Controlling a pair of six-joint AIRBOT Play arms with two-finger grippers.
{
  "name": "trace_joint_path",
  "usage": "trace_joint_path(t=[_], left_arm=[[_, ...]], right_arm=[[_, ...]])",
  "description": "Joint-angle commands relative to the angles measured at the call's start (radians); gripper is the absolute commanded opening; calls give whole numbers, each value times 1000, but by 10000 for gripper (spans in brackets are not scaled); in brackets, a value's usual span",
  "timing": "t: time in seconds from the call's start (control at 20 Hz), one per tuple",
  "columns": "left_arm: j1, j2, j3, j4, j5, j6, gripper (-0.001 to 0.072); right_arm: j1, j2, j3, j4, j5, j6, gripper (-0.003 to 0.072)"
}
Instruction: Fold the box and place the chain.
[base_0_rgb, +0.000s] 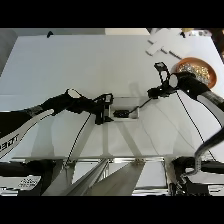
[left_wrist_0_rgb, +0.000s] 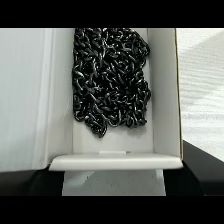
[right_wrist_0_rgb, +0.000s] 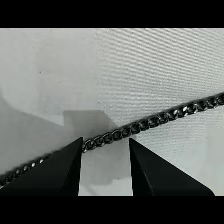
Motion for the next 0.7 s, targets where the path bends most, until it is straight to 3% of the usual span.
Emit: trace_joint_path(t=[0.0,0.15,0.2,0.4,0.65], left_arm=[[0,1,0,0,0,0,206],[0,1,0,0,0,0,206],[0,1,0,0,0,0,206],[0,1,0,0,0,0,206],[0,1,0,0,0,0,206]], right_arm=[[-1,-32,1,-8,-6,5,282],[-1,-42,1,-11,-11,2,57],[0,-42,1,-13,-11,0,18],[0,-7,1,-50,44,-2,17],[52,207,-2,-54,201,-43,17]])
